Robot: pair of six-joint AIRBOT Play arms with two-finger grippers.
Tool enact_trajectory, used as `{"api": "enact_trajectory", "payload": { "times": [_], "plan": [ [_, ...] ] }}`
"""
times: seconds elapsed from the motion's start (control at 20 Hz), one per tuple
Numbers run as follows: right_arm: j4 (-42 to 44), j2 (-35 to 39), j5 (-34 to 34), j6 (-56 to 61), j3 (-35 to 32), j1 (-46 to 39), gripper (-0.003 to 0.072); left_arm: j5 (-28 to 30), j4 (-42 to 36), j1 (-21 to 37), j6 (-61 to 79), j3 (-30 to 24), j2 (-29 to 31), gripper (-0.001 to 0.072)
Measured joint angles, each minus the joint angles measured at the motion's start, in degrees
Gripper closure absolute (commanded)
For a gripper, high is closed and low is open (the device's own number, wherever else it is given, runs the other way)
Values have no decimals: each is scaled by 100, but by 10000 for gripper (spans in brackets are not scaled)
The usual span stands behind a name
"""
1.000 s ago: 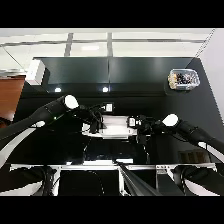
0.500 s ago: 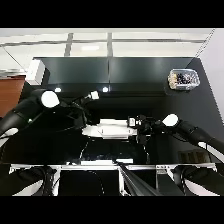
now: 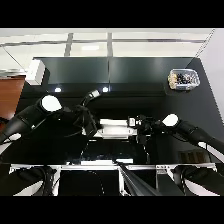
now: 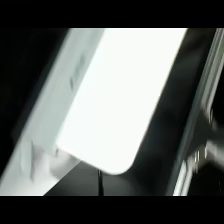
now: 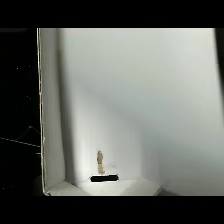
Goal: Fold the box and place the chain.
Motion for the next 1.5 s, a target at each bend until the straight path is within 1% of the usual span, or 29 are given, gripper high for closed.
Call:
{"api": "enact_trajectory", "payload": {
  "times": [0.1, 0.25, 0.35, 0.5, 0.75, 0.9, 1.0, 1.15, 1.2, 1.3, 1.4, 1.45, 1.5],
  "plan": [
    [0, 0, 0, 4, 0, 0, 668, 793, -610, -17, 350, -42, -74, 687],
    [0, 0, 0, 4, 0, 0, 668, 1615, -811, -31, 654, -70, -343, 686],
    [0, 0, 2, 2, 0, 0, 668, 1823, -839, -37, 752, -70, -603, 687],
    [0, 0, 2, 2, 0, 0, 668, 1888, -938, -44, 828, -70, -988, 687],
    [0, 0, 11, 0, 0, 0, 668, 1685, -1001, -44, 879, -70, -1423, 686],
    [-7, 0, 26, -13, -2, 0, 668, 1453, -970, -31, 916, -11, -1499, 688],
    [-7, 0, 20, -13, -2, 0, 668, 1246, -817, 20, 920, 103, -1436, 688],
    [0, 0, -2, 2, -2, 0, 668, 1032, -240, 289, 566, 229, -1003, 687],
    [2, 0, -4, 2, -2, 0, 668, 992, 0, 450, 380, 240, -785, 687],
    [2, 0, -4, 2, -2, 0, 668, 739, 391, 903, 114, 192, -286, 684],
    [2, 0, -4, 2, -2, 0, 668, 487, 509, 1488, 15, -4, 219, 684],
    [2, 0, -4, 2, -2, 0, 668, 267, 417, 1759, 166, -111, 389, 687],
    [2, 0, -4, 2, 0, 0, 668, -186, 225, 1996, 564, -227, 527, 681]
  ]
}}
